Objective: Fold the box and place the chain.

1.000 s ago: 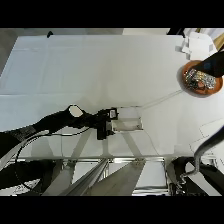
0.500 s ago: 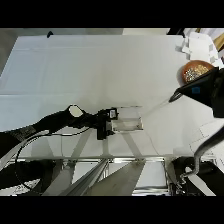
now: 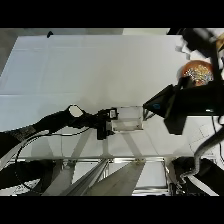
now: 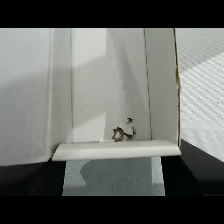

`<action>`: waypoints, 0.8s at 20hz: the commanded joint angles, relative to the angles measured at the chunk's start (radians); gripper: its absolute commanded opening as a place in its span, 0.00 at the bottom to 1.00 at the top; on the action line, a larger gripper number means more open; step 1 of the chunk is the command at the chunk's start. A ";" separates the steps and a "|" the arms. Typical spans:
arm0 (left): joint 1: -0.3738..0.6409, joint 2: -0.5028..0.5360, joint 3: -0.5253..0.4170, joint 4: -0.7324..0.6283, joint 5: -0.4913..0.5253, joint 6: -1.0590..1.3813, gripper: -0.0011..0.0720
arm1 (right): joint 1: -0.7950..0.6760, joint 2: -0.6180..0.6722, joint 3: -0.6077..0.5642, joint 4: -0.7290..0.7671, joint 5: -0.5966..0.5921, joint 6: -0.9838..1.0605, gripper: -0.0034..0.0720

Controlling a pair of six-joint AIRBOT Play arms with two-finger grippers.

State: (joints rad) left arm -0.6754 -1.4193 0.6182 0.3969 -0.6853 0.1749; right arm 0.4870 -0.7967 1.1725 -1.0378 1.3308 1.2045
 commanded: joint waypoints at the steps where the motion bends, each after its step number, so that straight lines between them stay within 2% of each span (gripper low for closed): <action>1: 0.001 0.000 0.000 0.000 0.000 0.000 0.19 | 0.037 -0.003 -0.173 -0.021 -0.177 0.002 0.07; 7: 0.001 0.000 0.000 0.000 0.000 0.000 0.19 | 0.037 -0.010 -0.472 0.015 -0.416 -0.011 0.06; 10: 0.001 0.000 0.000 0.000 0.000 0.000 0.19 | 0.037 -0.046 -0.590 0.101 -0.505 -0.105 0.06; 12: 0.001 0.000 0.000 0.000 0.000 0.000 0.19 | 0.037 -0.097 -0.629 0.162 -0.536 -0.166 0.06; 16: 0.001 0.000 0.000 0.000 0.000 0.000 0.19 | 0.037 -0.211 -0.631 0.167 -0.573 -0.194 0.06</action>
